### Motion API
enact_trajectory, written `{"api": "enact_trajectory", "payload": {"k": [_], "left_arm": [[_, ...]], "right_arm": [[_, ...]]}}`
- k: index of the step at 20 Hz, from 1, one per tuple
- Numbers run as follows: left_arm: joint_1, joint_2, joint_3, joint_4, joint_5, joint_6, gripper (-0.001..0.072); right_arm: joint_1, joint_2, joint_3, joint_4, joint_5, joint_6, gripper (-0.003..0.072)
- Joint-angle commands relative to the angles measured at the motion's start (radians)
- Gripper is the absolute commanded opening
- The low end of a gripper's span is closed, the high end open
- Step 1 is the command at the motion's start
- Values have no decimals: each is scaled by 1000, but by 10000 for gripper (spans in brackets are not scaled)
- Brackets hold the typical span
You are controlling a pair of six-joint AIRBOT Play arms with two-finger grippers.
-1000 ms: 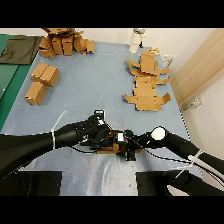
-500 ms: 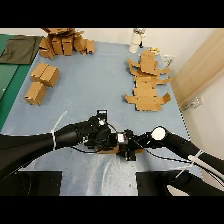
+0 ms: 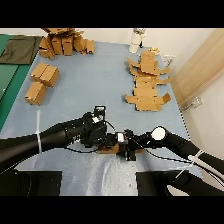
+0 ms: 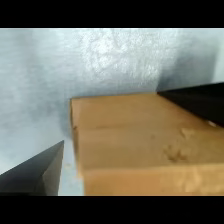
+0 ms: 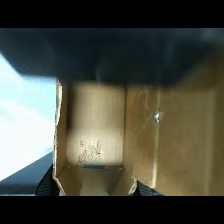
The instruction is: Fold the box.
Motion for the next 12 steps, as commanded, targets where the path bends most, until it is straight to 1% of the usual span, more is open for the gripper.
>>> {"api": "enact_trajectory", "payload": {"k": [1,4,6,7,9,10,11,12], "left_arm": [[1,41,1,47,-95,0,587],[1,60,1,49,-128,7,586],[1,93,1,41,-159,7,586],[0,116,1,41,-199,7,586],[-2,175,1,46,-318,27,584],[-2,209,0,66,-388,30,487],[-2,242,-8,95,-445,30,316],[-1,282,-30,135,-487,30,222]], "right_arm": [[0,1,-1,1,0,1,450],[0,1,-1,1,0,2,450],[0,1,-1,1,0,2,450],[0,1,-1,1,0,12,450],[0,1,-1,1,1,13,451],[0,1,-1,1,1,13,450],[0,1,-1,1,1,13,450],[0,1,-1,1,1,13,450]]}}
